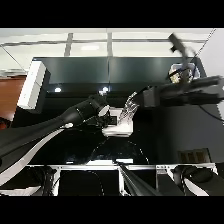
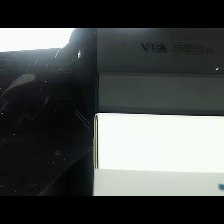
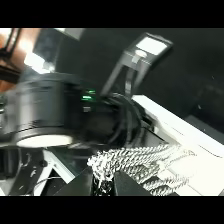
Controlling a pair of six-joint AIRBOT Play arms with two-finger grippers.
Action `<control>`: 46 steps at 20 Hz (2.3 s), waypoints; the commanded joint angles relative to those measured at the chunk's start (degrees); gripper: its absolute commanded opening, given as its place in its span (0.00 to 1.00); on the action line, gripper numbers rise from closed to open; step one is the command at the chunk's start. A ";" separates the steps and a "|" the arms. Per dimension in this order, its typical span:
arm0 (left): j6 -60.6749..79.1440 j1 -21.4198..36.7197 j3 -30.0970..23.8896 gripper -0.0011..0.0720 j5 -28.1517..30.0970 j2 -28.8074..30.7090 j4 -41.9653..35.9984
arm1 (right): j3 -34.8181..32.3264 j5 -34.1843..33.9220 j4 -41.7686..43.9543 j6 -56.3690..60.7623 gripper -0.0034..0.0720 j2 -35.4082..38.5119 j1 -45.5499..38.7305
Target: Fold the box and place the chain.
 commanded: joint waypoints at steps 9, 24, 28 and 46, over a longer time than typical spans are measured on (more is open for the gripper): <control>0.02 0.00 0.02 0.05 -0.11 -0.02 0.00 | -6.54 -7.17 -5.84 2.54 0.07 -9.73 6.03; 0.04 -0.02 0.26 0.05 0.22 -0.04 -2.10 | -11.26 5.49 -36.11 4.85 0.41 4.59 -9.75; -1.38 0.35 3.37 0.18 0.61 -0.07 -1.60 | -12.09 3.76 -35.74 4.17 0.41 4.59 -9.70; 77.96 35.65 -35.21 0.75 15.21 37.44 -47.06 | -12.09 1.05 -35.71 6.86 0.41 4.59 -9.70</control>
